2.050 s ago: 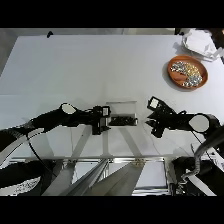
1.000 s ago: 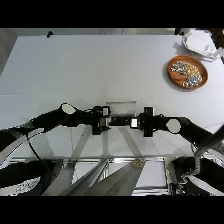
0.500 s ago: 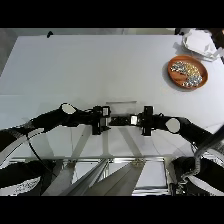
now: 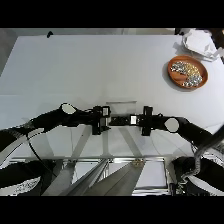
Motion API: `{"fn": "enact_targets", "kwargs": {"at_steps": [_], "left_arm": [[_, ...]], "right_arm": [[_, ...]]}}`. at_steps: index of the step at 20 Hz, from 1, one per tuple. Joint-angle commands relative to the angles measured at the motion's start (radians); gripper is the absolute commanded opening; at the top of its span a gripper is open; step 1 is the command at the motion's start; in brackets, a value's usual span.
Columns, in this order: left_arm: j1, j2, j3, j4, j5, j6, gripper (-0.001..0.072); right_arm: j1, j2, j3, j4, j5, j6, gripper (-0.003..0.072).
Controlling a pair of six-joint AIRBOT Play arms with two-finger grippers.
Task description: Fold the box and place the chain.
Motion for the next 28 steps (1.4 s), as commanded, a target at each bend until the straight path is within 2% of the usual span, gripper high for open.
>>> {"fn": "enact_targets", "kwargs": {"at_steps": [1,5,8,14,16,20,23,28], "left_arm": [[0.000,0.001,0.000,0.000,0.000,0.000,0.0271],[0.000,0.001,0.000,0.000,0.000,0.000,0.0271],[0.000,0.001,0.000,0.000,0.000,0.000,0.0271],[0.000,0.001,0.000,0.000,0.000,0.000,0.0271],[0.000,0.001,0.000,0.000,0.000,0.000,0.0271],[0.000,0.001,0.000,0.000,0.000,0.000,0.0271],[0.000,0.001,0.000,0.000,0.000,0.000,0.0271],[0.000,0.001,0.000,0.000,0.000,0.000,0.0271]], "right_arm": [[0.001,0.039,0.000,-0.051,0.005,0.058,0.0013],[-0.047,0.108,0.000,-0.160,0.037,0.247,0.0013],[-0.094,0.142,0.000,-0.183,0.145,0.338,0.0013],[-0.095,0.292,0.000,-0.021,0.202,0.338,0.0013],[-0.095,0.335,0.000,0.082,0.202,0.338,0.0013],[-0.094,0.311,0.000,0.512,0.177,0.325,0.0013],[-0.070,0.214,0.000,0.648,0.125,0.318,0.0013],[0.101,0.056,0.021,0.887,0.036,0.115,0.0014]]}}
